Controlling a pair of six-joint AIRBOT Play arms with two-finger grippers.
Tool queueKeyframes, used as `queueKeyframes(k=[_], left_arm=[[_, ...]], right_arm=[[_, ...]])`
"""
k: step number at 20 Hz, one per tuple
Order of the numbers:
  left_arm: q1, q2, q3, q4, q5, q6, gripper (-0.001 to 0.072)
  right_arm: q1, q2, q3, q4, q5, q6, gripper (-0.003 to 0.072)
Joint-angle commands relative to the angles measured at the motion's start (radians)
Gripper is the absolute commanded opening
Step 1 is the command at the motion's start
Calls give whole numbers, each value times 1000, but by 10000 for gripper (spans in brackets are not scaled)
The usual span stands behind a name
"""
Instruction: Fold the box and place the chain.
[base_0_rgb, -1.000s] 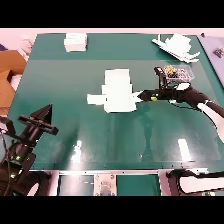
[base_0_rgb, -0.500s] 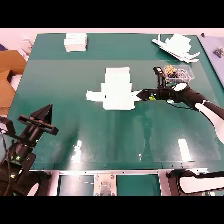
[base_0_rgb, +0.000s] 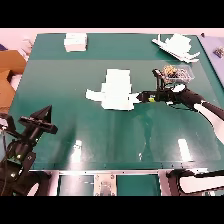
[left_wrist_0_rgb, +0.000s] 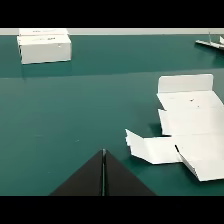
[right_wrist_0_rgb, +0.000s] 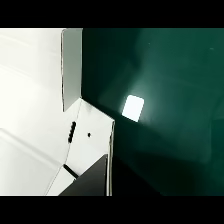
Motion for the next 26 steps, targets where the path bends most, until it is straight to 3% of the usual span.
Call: queueKeyframes(k=[1,5,6,7,12,17,19,21,23,24,26], left_arm=[[3,-5,2,-20,-79,-56,20],[3,-76,12,-11,-60,-64,20],[2,-122,27,-11,-62,-65,76],[1,-186,55,-9,-61,-61,118],[1,-599,316,119,-92,-57,116],[12,-925,553,224,-237,-72,116],[68,-1006,590,294,-364,-200,115],[151,-1080,636,608,-536,-526,114],[220,-1196,741,1015,-747,-901,115],[246,-1264,808,1138,-853,-1027,115],[273,-1371,929,1213,-1028,-1091,117]], right_arm=[[-1,-1,1,-1,1,-29,7],[-1,-1,9,-3,4,-56,7],[-1,-1,13,-4,7,-56,7],[-1,-1,14,-4,8,-56,7],[-1,-1,14,-4,8,-56,7],[0,-1,14,-4,16,-56,8],[-4,-1,14,-4,20,-56,7],[-4,-1,14,-4,26,-56,7],[-4,-1,14,-4,26,-58,7],[-4,-1,14,-4,26,-64,7],[-4,-1,14,-4,26,-64,8]])
